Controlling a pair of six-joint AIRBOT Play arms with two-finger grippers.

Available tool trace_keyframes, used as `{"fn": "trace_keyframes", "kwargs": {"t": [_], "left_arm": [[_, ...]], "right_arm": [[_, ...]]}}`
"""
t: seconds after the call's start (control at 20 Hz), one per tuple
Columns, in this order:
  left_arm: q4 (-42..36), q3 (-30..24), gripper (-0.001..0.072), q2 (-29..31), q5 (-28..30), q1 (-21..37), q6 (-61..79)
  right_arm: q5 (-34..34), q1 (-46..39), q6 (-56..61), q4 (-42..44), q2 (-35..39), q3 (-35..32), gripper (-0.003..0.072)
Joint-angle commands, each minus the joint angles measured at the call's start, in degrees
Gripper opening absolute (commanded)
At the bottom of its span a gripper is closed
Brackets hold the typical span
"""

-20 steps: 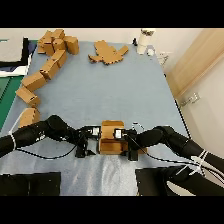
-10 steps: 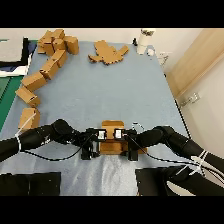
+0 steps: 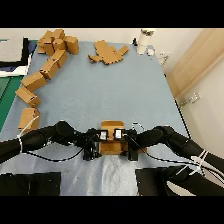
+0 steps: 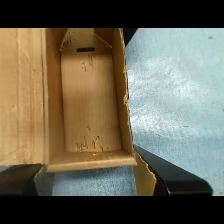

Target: Fold the box.

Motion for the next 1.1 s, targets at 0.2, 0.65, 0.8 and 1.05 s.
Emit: {"fn": "trace_keyframes", "kwargs": {"t": [0.2, 0.65, 0.8, 1.05], "left_arm": [[-1.51, 0.02, 0.0477, -0.09, 1.99, -0.20, -1.60], [-1.51, 0.04, 0.0477, -0.07, 1.92, -0.20, -1.62], [-1.51, 0.04, 0.0477, -0.07, 1.95, -0.20, -1.60], [-1.51, 0.04, 0.0477, -0.07, 1.95, -0.20, -1.62]], "right_arm": [[0.00, 0.02, 0.00, 0.00, 0.00, 0.02, 0.0574], [0.00, 0.02, 0.00, 0.00, 0.00, 0.02, 0.0574], [0.00, 0.02, 0.00, 0.00, 0.00, 0.02, 0.0574], [0.00, 0.02, 0.00, 0.00, 0.00, 0.02, 0.0574]]}}
